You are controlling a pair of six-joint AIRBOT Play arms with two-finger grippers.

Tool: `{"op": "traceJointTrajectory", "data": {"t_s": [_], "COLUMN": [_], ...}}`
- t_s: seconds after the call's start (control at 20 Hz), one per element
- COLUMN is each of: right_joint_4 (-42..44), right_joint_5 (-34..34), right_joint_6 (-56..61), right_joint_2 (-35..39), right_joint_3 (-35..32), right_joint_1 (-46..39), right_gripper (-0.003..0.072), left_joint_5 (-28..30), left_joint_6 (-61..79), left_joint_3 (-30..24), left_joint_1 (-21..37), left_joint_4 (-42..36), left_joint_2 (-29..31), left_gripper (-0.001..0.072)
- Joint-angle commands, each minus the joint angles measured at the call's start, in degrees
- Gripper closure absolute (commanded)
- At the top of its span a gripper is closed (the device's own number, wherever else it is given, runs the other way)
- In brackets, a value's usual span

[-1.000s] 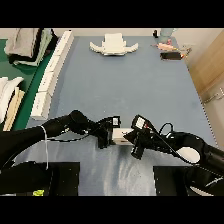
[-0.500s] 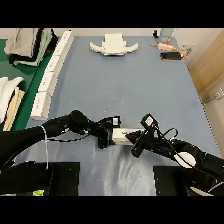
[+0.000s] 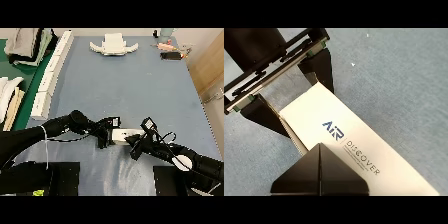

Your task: Fold the box.

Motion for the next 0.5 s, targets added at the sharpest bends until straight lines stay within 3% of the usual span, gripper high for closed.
{"op": "traceJointTrajectory", "data": {"t_s": [0.0,0.25,0.45], "right_joint_4": [0.3,0.1,-6.6], "right_joint_5": [0.5,0.3,0.3], "right_joint_6": [0.0,-0.1,-0.2], "right_joint_2": [-0.4,1.1,6.9], "right_joint_3": [-0.2,1.3,5.1], "right_joint_1": [0.2,0.1,-2.2], "right_gripper": [0.0679,0.0679,0.0678], "left_joint_5": [-0.1,-0.1,-0.1], "left_joint_6": [-0.2,-0.2,-0.2], "left_joint_3": [0.0,0.0,0.0], "left_joint_1": [0.1,0.1,0.1], "left_joint_4": [-0.2,-0.2,-0.2], "left_joint_2": [0.0,0.0,0.0], "left_gripper": [0.0244,0.0244,0.0244]}}
